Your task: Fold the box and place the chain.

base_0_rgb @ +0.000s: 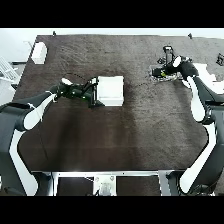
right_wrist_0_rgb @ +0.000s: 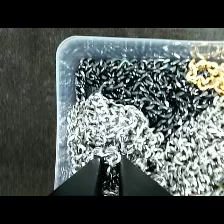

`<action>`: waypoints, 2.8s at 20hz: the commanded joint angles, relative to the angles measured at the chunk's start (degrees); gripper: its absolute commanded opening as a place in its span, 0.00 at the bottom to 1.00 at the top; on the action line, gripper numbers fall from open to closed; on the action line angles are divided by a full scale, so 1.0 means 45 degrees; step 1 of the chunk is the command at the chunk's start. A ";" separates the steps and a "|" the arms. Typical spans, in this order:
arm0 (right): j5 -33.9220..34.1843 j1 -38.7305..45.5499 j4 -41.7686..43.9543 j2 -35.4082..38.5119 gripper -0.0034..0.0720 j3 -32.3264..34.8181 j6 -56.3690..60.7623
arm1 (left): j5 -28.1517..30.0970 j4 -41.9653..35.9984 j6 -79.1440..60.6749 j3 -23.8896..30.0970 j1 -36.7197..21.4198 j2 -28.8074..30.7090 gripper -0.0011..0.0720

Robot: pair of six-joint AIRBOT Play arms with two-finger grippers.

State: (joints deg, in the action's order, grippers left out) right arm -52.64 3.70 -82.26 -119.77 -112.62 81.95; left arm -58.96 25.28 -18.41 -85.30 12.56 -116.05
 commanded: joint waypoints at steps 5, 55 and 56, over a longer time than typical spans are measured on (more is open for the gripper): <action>-0.1321 -0.0355 -0.2550 0.1166 0.06 -0.0563 0.1307 | 0.0000 0.0005 -0.0005 0.0000 -0.0005 0.0000 0.57; 0.2521 -0.9083 -0.1710 0.7796 0.06 0.5357 0.1472 | 0.0000 0.0005 -0.0005 0.0000 -0.0005 0.0000 0.57; 0.3060 -0.8932 -0.1710 0.7684 0.06 0.5911 0.1574 | -0.0005 0.0005 -0.0005 0.0000 -0.0005 0.0000 0.57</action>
State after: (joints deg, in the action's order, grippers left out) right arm -44.45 -38.02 -90.59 -83.64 -91.64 86.50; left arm -58.96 25.28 -18.41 -85.30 12.56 -116.05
